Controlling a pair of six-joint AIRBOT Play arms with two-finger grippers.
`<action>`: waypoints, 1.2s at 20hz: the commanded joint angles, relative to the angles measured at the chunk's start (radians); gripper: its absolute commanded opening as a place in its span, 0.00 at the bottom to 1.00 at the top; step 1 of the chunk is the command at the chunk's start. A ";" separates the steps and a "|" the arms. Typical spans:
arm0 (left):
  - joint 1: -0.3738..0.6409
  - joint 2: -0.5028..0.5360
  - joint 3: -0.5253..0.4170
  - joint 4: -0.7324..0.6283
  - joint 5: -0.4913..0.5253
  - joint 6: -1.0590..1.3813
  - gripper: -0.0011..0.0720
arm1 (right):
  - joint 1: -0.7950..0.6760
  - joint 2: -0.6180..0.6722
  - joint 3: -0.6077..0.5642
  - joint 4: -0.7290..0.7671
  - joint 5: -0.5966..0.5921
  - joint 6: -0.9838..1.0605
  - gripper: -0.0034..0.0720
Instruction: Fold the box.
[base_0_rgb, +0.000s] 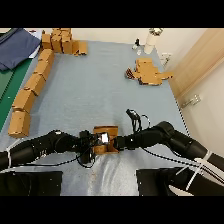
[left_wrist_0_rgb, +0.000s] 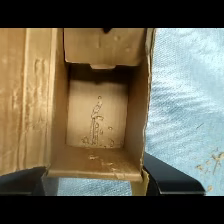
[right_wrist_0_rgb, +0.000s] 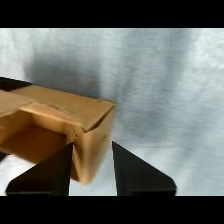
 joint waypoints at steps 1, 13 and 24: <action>0.000 -0.001 0.000 0.000 0.000 0.000 0.58 | 0.089 -0.078 0.087 -0.248 -0.078 0.193 0.54; 0.000 -0.001 0.000 0.000 0.000 0.000 0.58 | 0.224 -0.305 0.280 -0.338 -0.215 0.379 0.54; 0.000 -0.001 0.000 0.000 0.000 0.000 0.58 | 0.262 -0.385 0.323 -0.336 -0.255 0.449 0.05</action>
